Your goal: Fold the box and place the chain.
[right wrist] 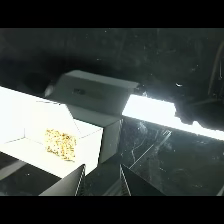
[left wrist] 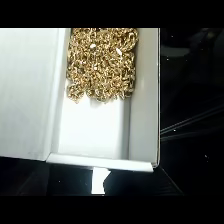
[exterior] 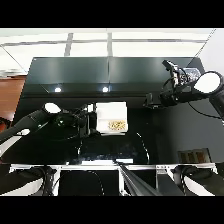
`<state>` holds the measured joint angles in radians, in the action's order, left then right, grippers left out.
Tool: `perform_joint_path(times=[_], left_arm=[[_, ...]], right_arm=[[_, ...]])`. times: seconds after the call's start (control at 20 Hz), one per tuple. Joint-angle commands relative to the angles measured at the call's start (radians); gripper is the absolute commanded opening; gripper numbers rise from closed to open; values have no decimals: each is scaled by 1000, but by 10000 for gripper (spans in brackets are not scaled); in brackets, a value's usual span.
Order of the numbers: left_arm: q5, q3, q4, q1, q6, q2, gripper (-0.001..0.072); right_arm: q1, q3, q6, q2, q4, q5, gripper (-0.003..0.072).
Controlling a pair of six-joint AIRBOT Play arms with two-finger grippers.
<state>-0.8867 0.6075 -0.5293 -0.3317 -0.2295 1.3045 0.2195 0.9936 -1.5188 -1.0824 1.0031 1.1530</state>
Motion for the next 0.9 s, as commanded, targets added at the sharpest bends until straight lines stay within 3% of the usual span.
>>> perform_joint_path(times=[0.0,0.1,0.2,0.35,0.4,0.45,0.65,0.85], left_arm=[[8,1,10,-5,-3,1,651],[-14,1,10,-5,-23,1,460],[-15,1,10,-5,-30,0,365],[-14,1,10,-5,-30,0,351],[-8,1,10,-5,-30,0,351],[-6,1,10,-5,-30,0,352],[26,8,10,-5,-33,0,352],[49,11,10,-5,-33,1,352]], right_arm=[[1,0,0,-5,0,-37,268],[1,0,0,-15,0,-74,269],[8,0,0,-37,-1,-124,271],[66,0,2,-99,-43,-245,273],[96,0,22,-129,-64,-292,374],[125,0,63,-158,-71,-328,676],[180,1,177,-242,-72,-436,693],[195,2,500,-248,-109,-364,691]])
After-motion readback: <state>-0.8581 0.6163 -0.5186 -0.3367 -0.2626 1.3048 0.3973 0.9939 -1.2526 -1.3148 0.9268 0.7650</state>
